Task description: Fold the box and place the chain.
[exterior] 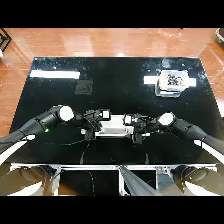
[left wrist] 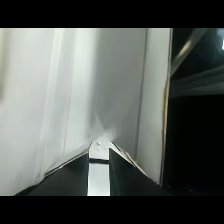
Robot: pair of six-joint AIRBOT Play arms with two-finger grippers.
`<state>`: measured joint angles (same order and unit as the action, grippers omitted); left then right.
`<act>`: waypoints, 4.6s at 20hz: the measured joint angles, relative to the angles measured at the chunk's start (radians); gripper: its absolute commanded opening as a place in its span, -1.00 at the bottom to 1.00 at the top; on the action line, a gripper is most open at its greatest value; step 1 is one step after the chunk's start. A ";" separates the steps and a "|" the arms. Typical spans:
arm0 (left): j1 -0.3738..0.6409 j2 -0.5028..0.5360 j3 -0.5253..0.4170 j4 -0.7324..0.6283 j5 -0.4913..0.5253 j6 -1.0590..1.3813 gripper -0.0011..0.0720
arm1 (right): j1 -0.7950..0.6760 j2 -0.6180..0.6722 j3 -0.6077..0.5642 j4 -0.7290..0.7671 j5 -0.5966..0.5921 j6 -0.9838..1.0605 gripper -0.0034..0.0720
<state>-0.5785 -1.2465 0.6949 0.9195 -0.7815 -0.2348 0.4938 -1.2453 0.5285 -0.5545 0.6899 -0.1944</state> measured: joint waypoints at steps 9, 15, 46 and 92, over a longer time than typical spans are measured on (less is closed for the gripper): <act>-0.005 -0.002 -0.006 -0.016 -0.004 0.000 -0.42 | 0.000 0.000 0.000 0.000 0.000 -0.002 0.19; -0.005 -0.002 -0.009 -0.021 -0.011 -0.001 -0.01 | 0.000 0.000 0.000 0.000 0.000 -0.002 0.19; 0.745 0.221 -0.060 -0.035 -0.338 -0.835 -0.91 | 0.000 0.000 0.000 0.000 0.000 0.000 0.19; 0.361 0.010 -0.149 -0.450 -0.301 -0.773 0.54 | 0.000 0.000 0.000 0.000 0.000 -0.001 0.19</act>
<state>-0.2176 -1.2362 0.5461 0.4694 -1.0821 -1.0077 0.4942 -1.2457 0.5285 -0.5541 0.6903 -0.1951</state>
